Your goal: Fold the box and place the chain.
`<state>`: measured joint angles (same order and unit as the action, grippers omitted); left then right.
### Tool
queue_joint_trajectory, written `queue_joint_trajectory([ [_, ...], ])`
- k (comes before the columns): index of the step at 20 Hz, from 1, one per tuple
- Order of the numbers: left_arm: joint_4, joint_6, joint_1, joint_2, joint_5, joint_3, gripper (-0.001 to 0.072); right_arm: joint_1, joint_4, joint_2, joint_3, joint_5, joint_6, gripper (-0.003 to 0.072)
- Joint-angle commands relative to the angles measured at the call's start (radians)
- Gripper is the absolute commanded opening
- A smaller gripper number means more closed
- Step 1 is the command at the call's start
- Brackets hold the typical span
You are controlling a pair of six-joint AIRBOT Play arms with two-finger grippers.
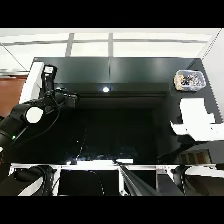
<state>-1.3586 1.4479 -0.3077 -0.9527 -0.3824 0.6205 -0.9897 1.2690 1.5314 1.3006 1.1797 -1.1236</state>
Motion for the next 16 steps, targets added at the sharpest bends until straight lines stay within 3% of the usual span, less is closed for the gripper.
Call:
queue_joint_trajectory([
  [1, 0.018, 0.0, -0.003, -0.002, -0.045, 0.001, 0.0712, -0.036, 0.101, 0.032, 0.024, 0.15, 0.116, 0.0676],
  [3, 0.018, 0.0, -0.003, -0.002, -0.049, 0.001, 0.0711, -0.027, 0.055, 0.032, 0.018, 0.167, 0.213, 0.0675],
  [9, 0.07, 0.0, -0.003, -0.002, -0.047, 0.001, 0.0708, 0.054, 0.124, 0.061, -0.023, 0.124, 0.298, 0.0649],
  [10, 0.07, 0.0, -0.003, -0.002, -0.046, 0.001, 0.0708, 0.063, 0.124, 0.068, -0.023, 0.124, 0.298, 0.0499],
  [13, 0.069, 0.0, -0.003, -0.002, -0.046, 0.001, 0.0707, 0.092, 0.151, 0.081, -0.023, 0.119, 0.27, 0.0455],
  [14, 0.069, 0.0, -0.003, -0.002, -0.046, 0.001, 0.0707, 0.101, 0.146, 0.077, -0.023, 0.127, 0.268, 0.0101],
  [15, 0.069, 0.0, -0.003, -0.002, -0.046, 0.001, 0.0707, 0.108, 0.143, 0.074, -0.023, 0.139, 0.268, 0.001],
  [16, 0.069, 0.0, -0.003, -0.002, -0.046, 0.001, 0.0708, 0.113, 0.137, 0.071, -0.023, 0.163, 0.269, 0.0011],
])
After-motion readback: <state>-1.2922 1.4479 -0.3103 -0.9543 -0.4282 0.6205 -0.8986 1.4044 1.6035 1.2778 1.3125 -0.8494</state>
